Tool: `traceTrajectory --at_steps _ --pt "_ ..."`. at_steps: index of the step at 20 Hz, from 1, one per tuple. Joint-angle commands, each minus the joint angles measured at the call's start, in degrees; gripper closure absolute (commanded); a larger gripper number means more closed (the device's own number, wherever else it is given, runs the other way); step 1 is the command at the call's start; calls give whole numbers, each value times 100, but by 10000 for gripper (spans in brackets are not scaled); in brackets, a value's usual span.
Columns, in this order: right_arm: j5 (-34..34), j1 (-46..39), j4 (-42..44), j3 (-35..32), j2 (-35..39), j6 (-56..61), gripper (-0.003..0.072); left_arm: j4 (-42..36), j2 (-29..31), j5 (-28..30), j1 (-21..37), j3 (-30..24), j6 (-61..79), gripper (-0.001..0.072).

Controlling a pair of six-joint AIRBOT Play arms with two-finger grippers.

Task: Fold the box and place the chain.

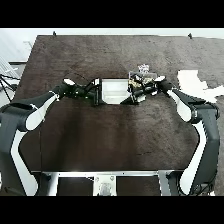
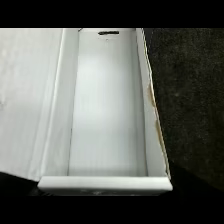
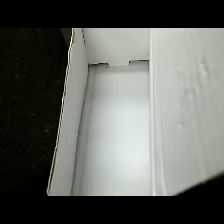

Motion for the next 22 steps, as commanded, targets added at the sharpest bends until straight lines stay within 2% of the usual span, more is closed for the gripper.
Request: traceTrajectory --at_steps 1,3,10,22 --pt "284 -9 -101 7 166 153 106 2 -4 22 2 7 -2 260" --pt "282 11 -472 7 361 254 79 2 -4 20 2 7 -2 259" --pt "262 -85 -1762 7 981 981 79 2 -4 15 2 7 -2 259" --pt "-11 -654 -1582 17 1480 1281 78 4 -2 -151 2 7 -13 259"
